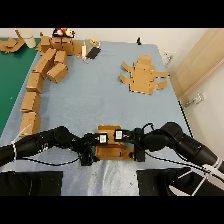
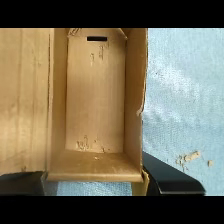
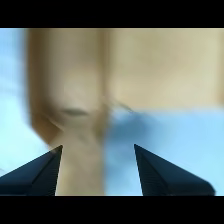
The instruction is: Fold the box.
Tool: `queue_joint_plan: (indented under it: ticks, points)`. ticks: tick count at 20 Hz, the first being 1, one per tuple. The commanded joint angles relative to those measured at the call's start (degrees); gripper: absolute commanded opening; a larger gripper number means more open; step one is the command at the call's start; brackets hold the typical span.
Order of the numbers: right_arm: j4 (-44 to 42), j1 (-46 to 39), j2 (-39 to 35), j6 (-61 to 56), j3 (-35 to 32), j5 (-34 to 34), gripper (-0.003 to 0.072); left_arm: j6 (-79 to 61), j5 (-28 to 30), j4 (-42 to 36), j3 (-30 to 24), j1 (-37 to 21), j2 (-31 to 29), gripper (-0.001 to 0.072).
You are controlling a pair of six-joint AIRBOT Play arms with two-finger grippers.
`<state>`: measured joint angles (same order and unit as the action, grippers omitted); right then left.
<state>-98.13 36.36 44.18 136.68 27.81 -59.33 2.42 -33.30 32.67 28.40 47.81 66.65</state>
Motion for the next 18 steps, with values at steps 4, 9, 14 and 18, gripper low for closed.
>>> queue_joint_plan:
  ticks: [4,9,14,18]
  points:
    - [13.0,0.1,-7.4,-18.3,1.2,-8.9,0.0710,-0.1,-0.1,0.1,0.0,0.0,0.0,0.0451]
    - [0.4,0.1,-11.9,-37.5,1.2,-13.9,0.0710,-0.1,-0.1,0.1,0.0,0.0,0.0,0.0451]
    - [-15.2,0.1,-12.3,-37.9,1.2,-10.6,0.0710,-0.1,0.0,0.1,0.0,0.0,0.0,0.0451]
    - [-22.8,0.1,-12.3,-37.9,1.2,-8.4,0.0709,-0.1,1.0,0.1,0.1,0.0,-0.1,0.0451]
